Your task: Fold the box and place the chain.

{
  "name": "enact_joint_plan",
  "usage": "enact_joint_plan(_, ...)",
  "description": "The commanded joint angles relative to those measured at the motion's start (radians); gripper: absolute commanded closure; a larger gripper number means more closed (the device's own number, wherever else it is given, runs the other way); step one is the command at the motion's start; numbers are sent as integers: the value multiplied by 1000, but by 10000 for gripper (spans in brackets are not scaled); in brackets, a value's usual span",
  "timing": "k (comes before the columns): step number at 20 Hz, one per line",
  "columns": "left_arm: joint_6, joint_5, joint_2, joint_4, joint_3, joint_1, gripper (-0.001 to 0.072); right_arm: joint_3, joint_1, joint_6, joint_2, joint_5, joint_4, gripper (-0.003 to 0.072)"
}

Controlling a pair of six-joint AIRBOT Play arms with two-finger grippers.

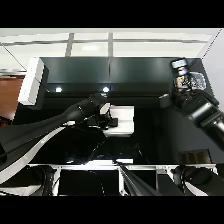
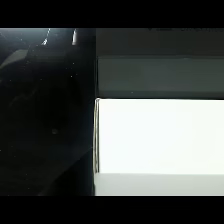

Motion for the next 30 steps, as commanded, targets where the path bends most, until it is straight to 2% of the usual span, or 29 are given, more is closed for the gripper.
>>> enact_joint_plan(1, 0, 0, 0, 0, 1, 1, 679, -51, -305, 151, -78, -294, 24, -34)
enact_joint_plan(3, 0, 1, 0, 1, 1, 1, 679, 22, -488, 50, -180, -379, 250, -34)
enact_joint_plan(4, 0, 1, 0, 1, 1, 1, 679, 85, -558, -2, -236, -383, 341, -34)
enact_joint_plan(7, 0, 0, 0, 1, 1, 1, 679, 356, -703, -151, -436, -277, 533, -34)
enact_joint_plan(11, 0, 0, 0, 1, 1, 1, 679, 748, -793, -202, -716, 34, 577, -34)
enact_joint_plan(15, 0, -1, 0, 0, 1, 1, 679, 950, -805, -202, -888, 121, 592, -34)
enact_joint_plan(19, 0, 0, 0, 0, 1, 1, 679, 996, -811, -167, -975, 130, 592, -20)
enact_joint_plan(20, 0, 0, 0, 1, 1, 1, 679, 996, -817, -150, -987, 143, 592, 68)
enact_joint_plan(27, 0, -1, 0, 0, 1, 1, 679, 996, -843, -140, -1023, 162, 595, 74)
enact_joint_plan(30, 0, -1, 0, 0, 1, 1, 679, 996, -843, -140, -1039, 136, 597, 74)
